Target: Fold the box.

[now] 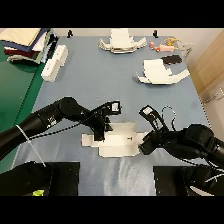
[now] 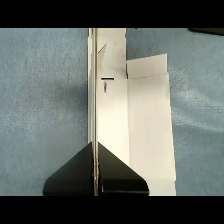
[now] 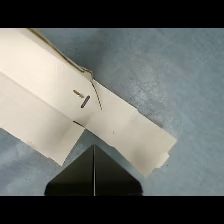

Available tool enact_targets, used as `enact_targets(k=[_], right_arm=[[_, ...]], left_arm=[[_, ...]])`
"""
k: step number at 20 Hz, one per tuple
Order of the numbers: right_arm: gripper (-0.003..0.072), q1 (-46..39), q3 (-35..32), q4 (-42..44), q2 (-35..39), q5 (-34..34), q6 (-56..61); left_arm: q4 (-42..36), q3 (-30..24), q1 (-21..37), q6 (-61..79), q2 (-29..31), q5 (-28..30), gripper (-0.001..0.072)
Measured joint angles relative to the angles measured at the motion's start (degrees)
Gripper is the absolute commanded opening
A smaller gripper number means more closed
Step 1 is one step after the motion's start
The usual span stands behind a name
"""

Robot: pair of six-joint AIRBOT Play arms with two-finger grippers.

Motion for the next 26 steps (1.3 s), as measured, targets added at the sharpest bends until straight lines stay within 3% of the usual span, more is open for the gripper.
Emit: enact_targets(k=[11,18,25,26], right_arm=[[-0.0001,0.13,0.0,-3.13,0.0,-0.02,4.46],[-0.0001,0.15,0.0,-3.85,0.0,-0.09,4.83],[0.0001,2.49,0.0,-3.41,4.33,-2.75,4.63],[0.0087,4.0,0.0,-2.75,5.75,-3.87,3.61]], left_arm=[[-4.28,0.0,0.02,3.78,-3.74,1.25,0.0014],[-4.87,-0.15,0.02,2.51,-4.15,-3.19,0.0014],[-4.44,-0.11,0.02,2.03,-4.2,-3.1,0.0014],[-4.39,-0.11,0.02,2.03,-4.2,-3.1,0.0014]])
